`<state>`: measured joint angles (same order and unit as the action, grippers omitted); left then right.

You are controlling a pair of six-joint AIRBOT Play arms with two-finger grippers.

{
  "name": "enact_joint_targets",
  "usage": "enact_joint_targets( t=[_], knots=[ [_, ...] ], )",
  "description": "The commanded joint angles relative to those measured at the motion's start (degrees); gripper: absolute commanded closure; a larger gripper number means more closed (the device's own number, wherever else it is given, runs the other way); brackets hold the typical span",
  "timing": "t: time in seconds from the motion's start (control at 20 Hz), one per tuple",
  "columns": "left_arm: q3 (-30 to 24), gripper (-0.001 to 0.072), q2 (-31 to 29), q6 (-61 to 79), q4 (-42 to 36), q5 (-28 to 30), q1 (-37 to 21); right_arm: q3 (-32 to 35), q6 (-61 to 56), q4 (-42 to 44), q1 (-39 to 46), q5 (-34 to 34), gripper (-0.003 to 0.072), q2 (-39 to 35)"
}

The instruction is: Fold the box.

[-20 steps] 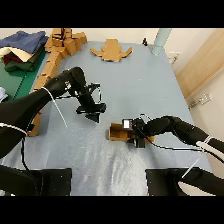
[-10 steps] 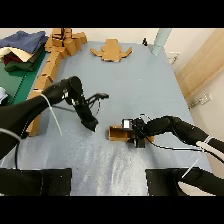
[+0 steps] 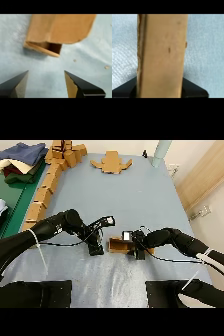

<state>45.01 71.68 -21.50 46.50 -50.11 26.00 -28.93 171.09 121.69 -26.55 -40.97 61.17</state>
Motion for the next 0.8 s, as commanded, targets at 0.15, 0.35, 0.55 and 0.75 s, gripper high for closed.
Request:
enact_joint_targets(
  t=[0.15, 0.35, 0.55, 0.75],
  knots=[
    [-6.4, -0.0001, -0.5, 36.1, -14.8, 8.2, -3.2, 0.0, 0.0, 0.0, 0.0, 0.0, 0.0155, 0.0],
    [-8.1, -0.0001, 2.0, 49.2, -26.4, 8.7, -3.0, 0.0, 0.0, 0.0, 0.0, 0.0, 0.0154, 0.0],
    [-7.1, -0.0001, 4.6, 49.0, -29.7, 13.5, -1.3, 0.0, 0.0, 0.0, 0.0, 0.0, 0.0154, 0.0],
    [-7.1, -0.0001, 4.7, 48.9, -27.0, 11.0, -1.0, 0.0, 0.0, 0.0, 0.0, 0.0, 0.0154, 0.0]
  ],
)
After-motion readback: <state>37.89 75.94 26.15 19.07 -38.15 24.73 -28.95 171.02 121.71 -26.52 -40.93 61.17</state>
